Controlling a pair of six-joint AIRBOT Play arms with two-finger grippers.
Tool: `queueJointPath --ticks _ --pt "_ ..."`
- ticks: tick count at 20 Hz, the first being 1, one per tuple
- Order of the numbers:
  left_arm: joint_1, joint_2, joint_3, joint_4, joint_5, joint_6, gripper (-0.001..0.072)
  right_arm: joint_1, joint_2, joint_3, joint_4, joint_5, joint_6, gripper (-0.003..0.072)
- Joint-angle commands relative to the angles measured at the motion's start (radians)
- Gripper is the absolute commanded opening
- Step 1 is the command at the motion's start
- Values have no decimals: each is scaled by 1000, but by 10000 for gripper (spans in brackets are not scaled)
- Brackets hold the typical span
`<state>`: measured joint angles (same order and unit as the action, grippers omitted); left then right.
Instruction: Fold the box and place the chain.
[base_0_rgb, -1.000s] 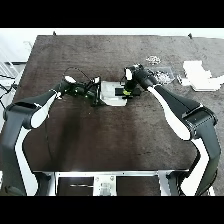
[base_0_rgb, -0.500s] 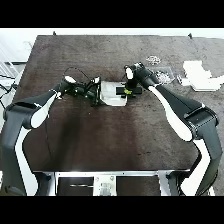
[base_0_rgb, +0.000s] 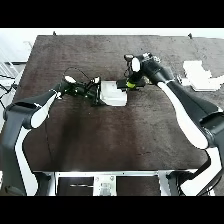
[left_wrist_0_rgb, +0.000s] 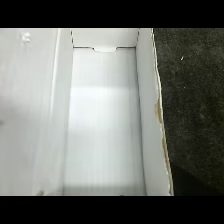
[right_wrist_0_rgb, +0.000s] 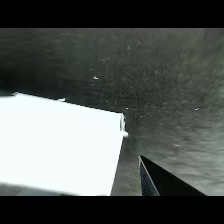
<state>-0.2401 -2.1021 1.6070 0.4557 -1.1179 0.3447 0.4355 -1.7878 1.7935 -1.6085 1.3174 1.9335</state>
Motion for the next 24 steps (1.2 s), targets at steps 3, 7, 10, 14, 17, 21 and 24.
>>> queueJointPath --ticks 3,7,10,14,17,21,24 --pt "1 -1 0 0 -1 0 493 -126 130 1 -80 -24 -171 416" --pt "1 -1 0 0 -3 0 493 -324 101 0 -44 -169 -193 413" --pt "1 -1 0 -4 -9 0 492 -436 27 1 135 -275 -308 412" --pt "1 -1 0 -4 -8 0 493 -483 -98 25 216 -319 -407 380" --pt "1 -1 0 -4 -8 0 492 -483 -172 72 261 -318 -440 379" --pt "1 -1 0 -4 -5 0 493 -483 -214 89 320 -314 -458 377" --pt "1 -1 0 -4 -1 0 493 -482 -233 89 339 -263 -458 368"
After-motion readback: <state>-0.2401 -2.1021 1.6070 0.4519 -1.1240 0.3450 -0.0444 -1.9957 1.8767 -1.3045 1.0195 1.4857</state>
